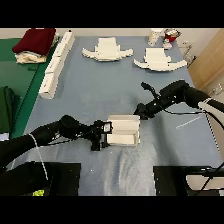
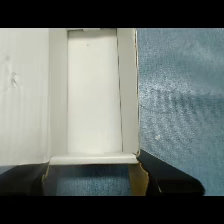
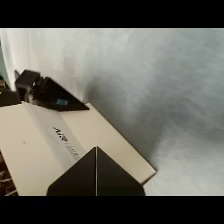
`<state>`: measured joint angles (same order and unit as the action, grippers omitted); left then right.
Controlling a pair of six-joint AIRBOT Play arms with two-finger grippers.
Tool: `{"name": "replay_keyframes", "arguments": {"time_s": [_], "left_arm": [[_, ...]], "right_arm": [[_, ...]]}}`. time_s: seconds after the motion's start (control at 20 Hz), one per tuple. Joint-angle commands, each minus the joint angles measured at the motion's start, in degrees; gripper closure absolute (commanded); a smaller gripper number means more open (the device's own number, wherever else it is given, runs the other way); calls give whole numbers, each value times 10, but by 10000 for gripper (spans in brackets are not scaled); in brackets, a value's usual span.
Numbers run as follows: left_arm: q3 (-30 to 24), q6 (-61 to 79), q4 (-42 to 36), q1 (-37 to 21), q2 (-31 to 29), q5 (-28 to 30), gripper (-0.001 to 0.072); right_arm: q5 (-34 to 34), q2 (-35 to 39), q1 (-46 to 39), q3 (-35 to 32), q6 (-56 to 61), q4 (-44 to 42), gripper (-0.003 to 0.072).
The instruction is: Fold the box.
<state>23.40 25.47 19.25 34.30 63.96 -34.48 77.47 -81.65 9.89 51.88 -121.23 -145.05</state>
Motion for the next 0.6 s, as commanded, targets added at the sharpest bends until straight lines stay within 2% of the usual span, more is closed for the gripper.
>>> {"name": "replay_keyframes", "arguments": {"time_s": [0.0,0.15,0.3,0.4,0.55], "left_arm": [[0,0,0,0,0,0,245],[0,0,0,0,0,0,245],[0,0,0,0,0,0,245],[0,0,0,0,0,0,245],[0,0,0,0,0,0,245]], "right_arm": [[15,13,32,-2,-48,-9,685],[1,46,55,-8,-59,14,685],[-28,95,83,-55,-65,14,685],[-71,135,103,-97,-70,25,685],[-174,197,134,-160,-92,35,685]]}}
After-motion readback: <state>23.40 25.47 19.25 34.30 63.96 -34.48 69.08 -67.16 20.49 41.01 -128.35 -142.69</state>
